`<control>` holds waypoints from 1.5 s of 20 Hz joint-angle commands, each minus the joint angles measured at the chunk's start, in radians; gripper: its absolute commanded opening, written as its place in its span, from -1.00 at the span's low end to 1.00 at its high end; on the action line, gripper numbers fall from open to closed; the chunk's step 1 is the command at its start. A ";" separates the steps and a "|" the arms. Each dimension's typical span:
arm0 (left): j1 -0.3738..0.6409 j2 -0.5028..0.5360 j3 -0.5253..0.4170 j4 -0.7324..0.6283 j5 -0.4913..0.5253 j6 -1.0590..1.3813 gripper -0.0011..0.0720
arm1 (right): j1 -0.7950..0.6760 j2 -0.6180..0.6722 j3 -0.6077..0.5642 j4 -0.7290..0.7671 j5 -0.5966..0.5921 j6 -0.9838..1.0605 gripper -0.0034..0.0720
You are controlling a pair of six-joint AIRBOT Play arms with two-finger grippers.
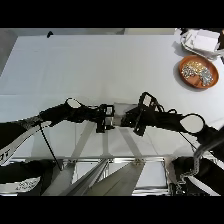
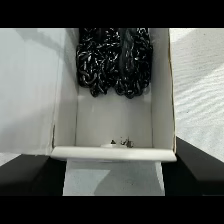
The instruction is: Fold the box and place the chain.
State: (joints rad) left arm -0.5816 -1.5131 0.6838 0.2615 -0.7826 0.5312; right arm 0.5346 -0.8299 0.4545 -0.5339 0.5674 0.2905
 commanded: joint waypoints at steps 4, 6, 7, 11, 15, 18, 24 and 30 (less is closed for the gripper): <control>0.000 0.001 0.000 0.000 0.000 0.000 -0.28 | 0.013 -0.113 0.000 -0.013 -0.023 0.058 -0.55; 0.000 0.001 0.000 0.000 0.000 0.000 -0.28 | 0.013 -0.113 0.000 -0.035 -0.033 0.126 0.00; 0.000 0.001 0.000 0.000 0.000 0.000 -0.28 | 0.013 -0.113 0.000 -0.051 -0.032 0.156 0.00; 0.000 0.001 0.000 0.000 0.000 0.000 -0.28 | 0.013 -0.092 0.012 -0.066 0.002 0.214 -0.25; 0.000 0.001 0.000 0.000 0.000 0.000 -0.28 | -0.039 -0.016 0.154 -0.154 0.208 0.214 -0.65; 0.000 0.001 0.000 0.000 0.000 0.000 -0.28 | -0.139 -0.010 0.272 -0.202 0.283 0.211 -0.89; 0.000 0.001 0.000 0.000 0.000 0.000 -0.28 | -0.293 -0.215 0.289 -0.258 0.233 0.198 -0.88; 0.000 0.001 0.000 0.000 0.000 0.000 -0.28 | -0.254 -0.331 0.289 -0.245 0.346 0.061 -0.88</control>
